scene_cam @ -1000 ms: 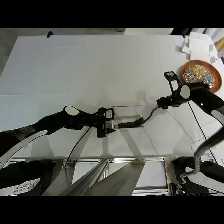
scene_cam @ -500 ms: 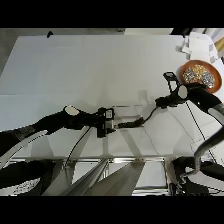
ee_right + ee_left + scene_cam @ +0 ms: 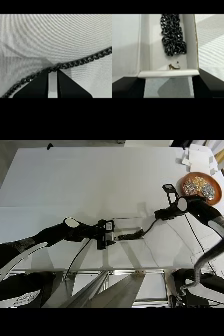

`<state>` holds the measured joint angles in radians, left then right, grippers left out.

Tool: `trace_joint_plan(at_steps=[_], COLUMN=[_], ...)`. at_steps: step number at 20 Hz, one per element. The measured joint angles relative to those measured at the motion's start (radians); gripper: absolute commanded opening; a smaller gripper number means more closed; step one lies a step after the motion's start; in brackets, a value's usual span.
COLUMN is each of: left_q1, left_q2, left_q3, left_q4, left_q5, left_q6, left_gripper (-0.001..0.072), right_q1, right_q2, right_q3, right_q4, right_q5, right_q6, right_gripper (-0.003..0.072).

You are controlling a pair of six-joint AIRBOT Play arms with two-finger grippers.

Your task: Fold the box and place the chain.

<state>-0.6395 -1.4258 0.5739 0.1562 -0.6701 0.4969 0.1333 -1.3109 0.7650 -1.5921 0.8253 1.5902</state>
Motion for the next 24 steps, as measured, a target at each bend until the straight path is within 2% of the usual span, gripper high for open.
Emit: trace_joint_plan(at_steps=[10, 18, 24], left_q1=[0.000, 0.000, 0.000], left_q2=[0.000, 0.000, 0.000], left_q3=[0.000, 0.000, 0.000], left_q4=[0.000, 0.000, 0.000], left_q5=[0.000, 0.000, 0.000], left_q6=[0.000, 0.000, 0.000], left_gripper=[0.0312, 0.0312, 0.0312], right_q1=[-0.001, 0.039, 0.170], right_q2=[0.239, 0.491, 0.609], right_q3=[0.002, 0.001, 0.001], right_q4=[0.053, 0.390, 0.527], right_q5=[0.064, 0.206, 0.298], right_q6=[-0.049, -0.277, -0.355], right_gripper=[0.0014, 0.0014, 0.0014])
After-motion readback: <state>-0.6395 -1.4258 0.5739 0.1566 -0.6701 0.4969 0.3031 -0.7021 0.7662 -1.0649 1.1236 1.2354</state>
